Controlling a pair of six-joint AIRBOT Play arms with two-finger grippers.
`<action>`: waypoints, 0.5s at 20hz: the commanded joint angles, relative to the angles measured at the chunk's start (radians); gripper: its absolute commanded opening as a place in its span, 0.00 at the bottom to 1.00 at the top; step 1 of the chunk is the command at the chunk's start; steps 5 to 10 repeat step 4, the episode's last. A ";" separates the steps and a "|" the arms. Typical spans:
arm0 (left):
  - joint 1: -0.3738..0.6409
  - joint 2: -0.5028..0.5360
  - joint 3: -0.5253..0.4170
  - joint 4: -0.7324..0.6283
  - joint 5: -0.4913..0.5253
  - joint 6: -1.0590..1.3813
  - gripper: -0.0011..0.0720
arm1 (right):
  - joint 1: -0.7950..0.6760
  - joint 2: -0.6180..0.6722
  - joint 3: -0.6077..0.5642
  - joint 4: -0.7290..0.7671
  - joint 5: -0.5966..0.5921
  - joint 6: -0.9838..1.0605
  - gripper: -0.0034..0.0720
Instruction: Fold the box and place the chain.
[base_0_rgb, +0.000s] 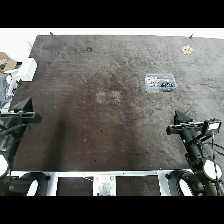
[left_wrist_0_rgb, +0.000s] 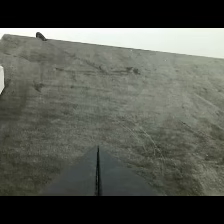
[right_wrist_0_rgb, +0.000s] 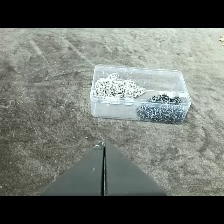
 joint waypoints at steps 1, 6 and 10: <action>-0.002 0.024 -0.033 0.004 0.059 0.000 0.03 | 0.000 0.000 -0.001 0.000 0.000 0.000 0.05; -0.002 0.024 -0.033 0.004 0.093 0.000 0.03 | 0.000 0.000 -0.001 0.000 0.000 0.000 0.05; -0.002 0.024 -0.033 0.004 0.093 0.000 0.03 | 0.000 0.000 -0.001 0.000 0.000 0.000 0.05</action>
